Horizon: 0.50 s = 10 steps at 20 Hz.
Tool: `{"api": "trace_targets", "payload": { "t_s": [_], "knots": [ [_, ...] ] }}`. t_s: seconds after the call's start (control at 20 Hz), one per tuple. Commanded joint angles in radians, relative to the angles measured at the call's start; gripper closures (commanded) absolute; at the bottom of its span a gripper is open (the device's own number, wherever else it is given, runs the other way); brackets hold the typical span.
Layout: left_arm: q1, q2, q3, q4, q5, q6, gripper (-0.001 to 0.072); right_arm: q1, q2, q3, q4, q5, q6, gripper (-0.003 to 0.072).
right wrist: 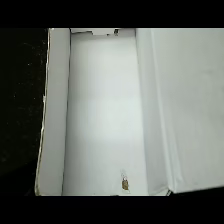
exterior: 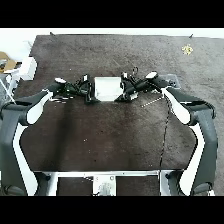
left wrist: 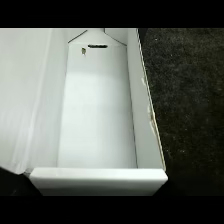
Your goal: Fold the box and place the chain.
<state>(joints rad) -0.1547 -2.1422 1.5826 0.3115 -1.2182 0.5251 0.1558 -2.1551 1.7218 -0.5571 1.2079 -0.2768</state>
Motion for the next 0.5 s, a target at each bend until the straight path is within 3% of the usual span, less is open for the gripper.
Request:
{"api": "trace_targets", "payload": {
  "t_s": [0.0,0.35,0.45],
  "knots": [
    [0.000,-0.002,0.000,-0.005,-0.001,0.000,0.0005,0.001,-0.001,0.000,0.000,0.000,0.000,0.0187],
    [0.000,-0.002,0.000,-0.008,0.007,-0.002,0.0027,0.001,-0.001,0.000,0.000,0.000,0.000,0.0187],
    [0.000,-0.002,0.000,-0.003,0.006,-0.012,0.0417,0.001,-0.001,0.000,0.000,0.000,0.000,0.0187]
  ]
}}
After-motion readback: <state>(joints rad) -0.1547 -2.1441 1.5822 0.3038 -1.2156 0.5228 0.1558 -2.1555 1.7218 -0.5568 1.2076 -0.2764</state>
